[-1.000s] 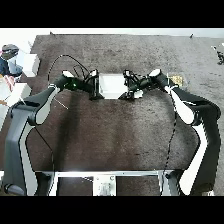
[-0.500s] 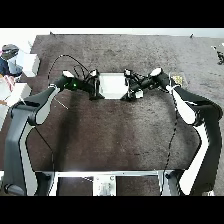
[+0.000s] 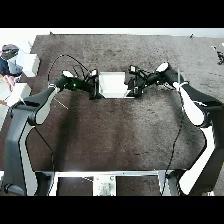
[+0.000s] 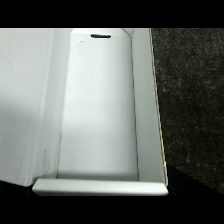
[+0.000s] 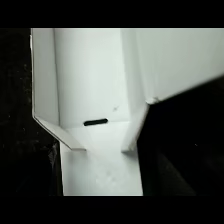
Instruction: Fold the box and place the chain.
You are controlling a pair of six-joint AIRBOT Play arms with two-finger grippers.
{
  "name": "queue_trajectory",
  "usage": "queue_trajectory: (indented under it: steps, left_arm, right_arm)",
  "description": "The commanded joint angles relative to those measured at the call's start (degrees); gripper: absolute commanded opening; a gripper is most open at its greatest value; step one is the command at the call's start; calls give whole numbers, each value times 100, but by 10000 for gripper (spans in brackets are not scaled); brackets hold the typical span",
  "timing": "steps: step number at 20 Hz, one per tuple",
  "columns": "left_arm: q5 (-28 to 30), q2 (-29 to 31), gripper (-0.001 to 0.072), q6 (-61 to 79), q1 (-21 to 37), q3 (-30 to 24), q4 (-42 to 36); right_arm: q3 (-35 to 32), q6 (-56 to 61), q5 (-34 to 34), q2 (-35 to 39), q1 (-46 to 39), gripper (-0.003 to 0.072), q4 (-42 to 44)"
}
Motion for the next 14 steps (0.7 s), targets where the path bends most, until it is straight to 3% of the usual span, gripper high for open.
queue_trajectory:
  steps: [1,3,4,6,7,11,14]
  left_arm:
    - [-26,0,538,11,0,-2,4]
    - [-26,0,537,11,0,-2,7]
    - [-26,0,538,11,0,-2,4]
    - [-26,0,538,11,0,-2,7]
    - [-26,0,538,11,0,-2,4]
    - [-26,0,538,11,0,-2,4]
    - [-26,0,537,11,0,-2,7]
  right_arm:
    - [7,256,-9,297,-216,720,-76]
    - [7,385,22,546,-262,720,-55]
    - [4,595,39,671,-262,646,-7]
    - [7,702,289,824,-251,94,411]
    - [4,704,391,835,-251,10,793]
    - [4,605,299,629,-98,10,2015]
    - [4,481,-72,343,63,10,2031]
